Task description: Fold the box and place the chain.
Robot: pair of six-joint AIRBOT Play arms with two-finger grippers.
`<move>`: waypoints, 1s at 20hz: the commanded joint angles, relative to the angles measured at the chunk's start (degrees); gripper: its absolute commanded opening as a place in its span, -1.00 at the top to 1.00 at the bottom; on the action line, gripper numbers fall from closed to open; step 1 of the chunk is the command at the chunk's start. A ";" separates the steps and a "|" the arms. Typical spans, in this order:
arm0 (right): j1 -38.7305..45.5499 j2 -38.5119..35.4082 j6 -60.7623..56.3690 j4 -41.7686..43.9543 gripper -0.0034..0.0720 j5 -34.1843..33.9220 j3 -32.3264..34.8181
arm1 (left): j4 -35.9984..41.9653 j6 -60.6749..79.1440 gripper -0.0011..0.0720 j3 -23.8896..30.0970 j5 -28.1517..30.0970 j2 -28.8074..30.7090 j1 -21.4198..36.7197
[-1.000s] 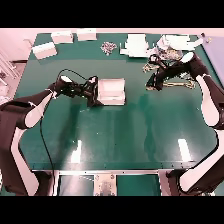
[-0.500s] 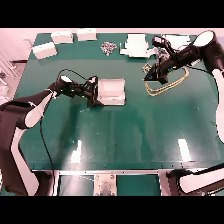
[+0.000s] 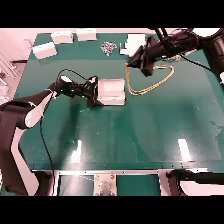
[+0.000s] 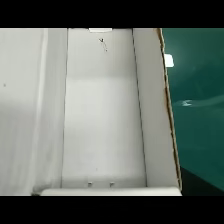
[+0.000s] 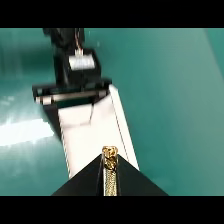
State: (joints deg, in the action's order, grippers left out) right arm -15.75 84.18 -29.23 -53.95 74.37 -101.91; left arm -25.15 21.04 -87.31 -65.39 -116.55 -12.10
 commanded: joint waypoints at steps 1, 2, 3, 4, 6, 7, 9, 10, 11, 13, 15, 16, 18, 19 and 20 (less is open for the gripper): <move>-5.29 -0.61 -2.84 -0.07 0.90 -8.11 -0.07 | -0.02 0.02 -0.75 -0.02 0.00 0.02 0.07; -6.01 -0.61 -3.78 -0.09 0.89 -8.37 -0.04 | -0.02 0.02 -0.75 -0.02 0.00 0.02 0.07; -6.36 -0.52 -5.40 -0.02 0.90 -8.41 -0.04 | -0.02 0.02 -0.75 -0.02 0.00 0.02 0.07; -6.54 -0.42 -6.93 -0.04 0.90 -8.39 0.00 | -0.02 0.02 -0.75 -0.02 0.00 0.02 0.07; -6.60 0.02 -8.33 0.44 0.90 -8.37 0.00 | -0.02 0.02 -0.75 -0.02 0.00 0.02 0.07; -6.60 0.46 -8.33 0.66 0.90 -8.37 0.00 | -0.02 0.02 -0.75 -0.02 0.00 0.02 0.07; -6.62 1.99 -9.62 1.70 0.90 -8.35 0.09 | -0.02 0.02 -0.75 -0.02 0.00 0.02 0.07; -6.67 2.82 -10.16 1.97 0.90 -8.28 0.50 | -0.02 0.02 -0.75 -0.02 -0.02 0.02 0.07; -6.71 3.32 -10.84 2.01 0.89 -8.31 1.40 | -0.02 0.02 -0.75 -0.02 0.00 0.02 0.07; -6.71 3.85 -11.30 2.58 0.90 -8.37 4.37 | -0.02 0.02 -0.75 -0.02 0.00 0.02 0.07; -6.71 4.39 -11.28 3.17 0.89 -8.52 7.45 | -0.02 0.02 -0.75 -0.02 0.00 0.02 0.07; -6.71 4.92 -11.26 3.19 0.90 -8.85 8.90 | -0.02 0.02 -0.75 -0.02 0.00 0.02 0.07; -6.64 6.43 -11.02 3.17 0.90 -10.21 11.34 | -0.02 0.02 -0.75 -0.02 0.00 0.02 0.07; -6.64 7.30 -10.78 3.15 0.89 -10.78 12.22 | -0.02 0.02 -0.75 -0.02 0.00 0.02 0.07; -6.58 8.31 -10.62 2.67 0.89 -10.97 12.76 | -0.02 0.02 -0.75 -0.02 0.00 0.02 0.07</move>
